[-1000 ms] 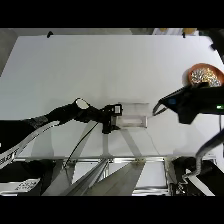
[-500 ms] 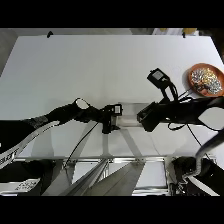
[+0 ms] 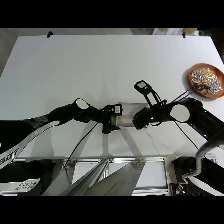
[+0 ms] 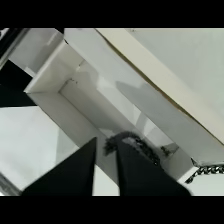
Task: Fold the box and place the chain.
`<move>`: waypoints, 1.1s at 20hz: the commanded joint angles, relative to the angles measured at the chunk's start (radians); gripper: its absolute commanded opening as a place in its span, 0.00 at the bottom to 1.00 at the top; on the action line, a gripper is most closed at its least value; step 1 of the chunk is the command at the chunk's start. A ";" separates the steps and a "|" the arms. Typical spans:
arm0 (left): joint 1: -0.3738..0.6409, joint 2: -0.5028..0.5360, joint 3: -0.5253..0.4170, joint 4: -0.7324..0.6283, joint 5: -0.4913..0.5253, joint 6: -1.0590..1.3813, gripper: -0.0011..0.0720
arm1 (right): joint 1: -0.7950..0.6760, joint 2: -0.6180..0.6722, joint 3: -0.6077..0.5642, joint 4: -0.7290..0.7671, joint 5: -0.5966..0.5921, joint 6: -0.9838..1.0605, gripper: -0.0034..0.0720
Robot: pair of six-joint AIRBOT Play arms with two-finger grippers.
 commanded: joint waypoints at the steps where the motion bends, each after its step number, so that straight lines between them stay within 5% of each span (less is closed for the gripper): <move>1: 0.000 0.000 0.000 0.000 0.000 0.000 0.44 | 0.001 -0.026 -0.003 -0.002 -0.004 0.004 0.39; 4: 0.000 0.000 0.000 0.000 0.000 0.000 0.44 | -0.011 0.039 0.074 -0.042 0.093 0.064 0.35; 6: 0.000 0.000 0.000 0.000 0.000 0.000 0.44 | -0.058 0.092 0.152 -0.102 0.193 0.079 0.15; 8: 0.000 0.000 0.000 0.000 0.000 0.000 0.44 | -0.132 0.136 0.182 -0.179 0.251 0.088 0.07; 11: 0.000 0.000 0.000 0.000 0.000 0.000 0.44 | -0.255 0.126 0.176 -0.330 0.333 0.219 0.07; 16: 0.000 0.000 0.000 0.000 0.000 0.000 0.44 | -0.372 0.064 0.093 -0.342 0.261 0.232 0.08; 19: 0.000 0.000 0.000 0.000 0.000 0.000 0.44 | -0.372 -0.018 0.060 -0.335 0.193 0.236 0.31; 22: 0.000 0.000 0.000 0.000 0.000 0.000 0.44 | -0.372 -0.127 0.058 -0.340 0.143 0.240 0.31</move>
